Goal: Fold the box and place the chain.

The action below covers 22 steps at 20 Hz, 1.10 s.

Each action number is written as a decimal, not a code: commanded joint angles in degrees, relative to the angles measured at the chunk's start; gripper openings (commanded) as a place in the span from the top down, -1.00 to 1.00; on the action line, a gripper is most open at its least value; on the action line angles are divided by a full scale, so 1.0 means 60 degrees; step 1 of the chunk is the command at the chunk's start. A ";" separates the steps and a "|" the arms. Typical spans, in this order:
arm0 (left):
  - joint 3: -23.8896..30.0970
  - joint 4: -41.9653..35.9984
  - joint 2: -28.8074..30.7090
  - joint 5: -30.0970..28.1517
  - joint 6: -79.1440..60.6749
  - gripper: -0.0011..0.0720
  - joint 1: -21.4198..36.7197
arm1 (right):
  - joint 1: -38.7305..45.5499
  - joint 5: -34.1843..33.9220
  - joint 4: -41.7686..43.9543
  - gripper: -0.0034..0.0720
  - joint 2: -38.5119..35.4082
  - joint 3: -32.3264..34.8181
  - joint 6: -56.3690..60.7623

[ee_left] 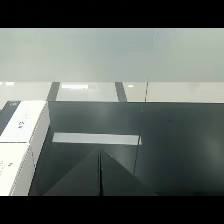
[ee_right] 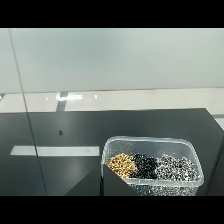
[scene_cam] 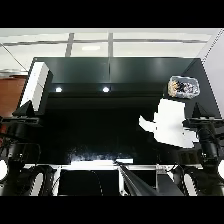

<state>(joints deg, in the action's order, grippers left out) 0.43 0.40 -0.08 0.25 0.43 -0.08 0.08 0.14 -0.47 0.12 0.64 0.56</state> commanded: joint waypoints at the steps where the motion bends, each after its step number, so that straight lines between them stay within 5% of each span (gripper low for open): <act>1: 0.0007 0.0000 0.0000 -0.0004 -0.0004 0.88 0.0007 | -0.0007 0.0004 0.0000 0.85 0.0004 0.0004 0.0000; 22: 0.0029 -0.0047 -0.0018 0.0138 0.0051 0.88 0.0011 | -0.0011 0.0098 0.0011 0.85 0.0004 -0.0066 0.0011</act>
<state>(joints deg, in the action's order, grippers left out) 0.58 0.40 -0.14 0.43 0.45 -0.03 0.08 0.38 -0.45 0.12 0.49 0.56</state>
